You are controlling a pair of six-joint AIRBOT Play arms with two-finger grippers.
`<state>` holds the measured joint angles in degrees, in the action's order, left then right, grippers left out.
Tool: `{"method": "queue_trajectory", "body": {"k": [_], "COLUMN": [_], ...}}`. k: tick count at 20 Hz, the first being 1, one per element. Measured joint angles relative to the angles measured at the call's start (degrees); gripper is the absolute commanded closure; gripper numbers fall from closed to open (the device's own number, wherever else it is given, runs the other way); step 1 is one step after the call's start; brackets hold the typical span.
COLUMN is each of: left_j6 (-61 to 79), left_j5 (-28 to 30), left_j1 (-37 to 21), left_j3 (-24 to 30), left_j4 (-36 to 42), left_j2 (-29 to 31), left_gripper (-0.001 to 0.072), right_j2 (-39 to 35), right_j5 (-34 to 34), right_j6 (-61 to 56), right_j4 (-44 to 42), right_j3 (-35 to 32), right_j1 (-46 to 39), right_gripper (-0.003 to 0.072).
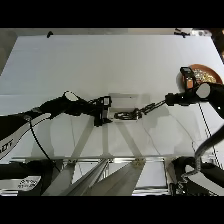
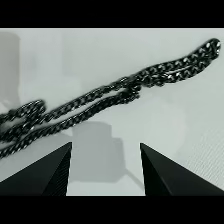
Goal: Fold the box and place the chain.
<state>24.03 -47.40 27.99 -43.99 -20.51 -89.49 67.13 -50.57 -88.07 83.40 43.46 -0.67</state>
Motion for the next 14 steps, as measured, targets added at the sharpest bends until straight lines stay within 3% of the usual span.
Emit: {"method": "queue_trajectory", "body": {"k": [10, 12, 14], "left_j6": [0.0, 0.0, 0.0], "left_j5": [0.0, 0.0, 0.0], "left_j1": [0.0, 0.0, 0.0], "left_j3": [0.0, 0.0, 0.0], "left_j4": [0.0, 0.0, 0.0], "left_j2": [0.0, 0.0, 0.0], "left_gripper": [0.0395, 0.0395, 0.0395], "right_j2": [10.1, 11.4, 12.2], "right_j5": [0.8, 0.8, 1.0], "right_j6": [-4.6, -4.8, -4.9], "right_j4": [0.3, 0.3, 0.2], "right_j3": [5.2, 5.4, 5.4], "right_j1": [-1.0, -1.0, -1.0], "right_gripper": [0.0226, 0.0276, 0.0279]}}
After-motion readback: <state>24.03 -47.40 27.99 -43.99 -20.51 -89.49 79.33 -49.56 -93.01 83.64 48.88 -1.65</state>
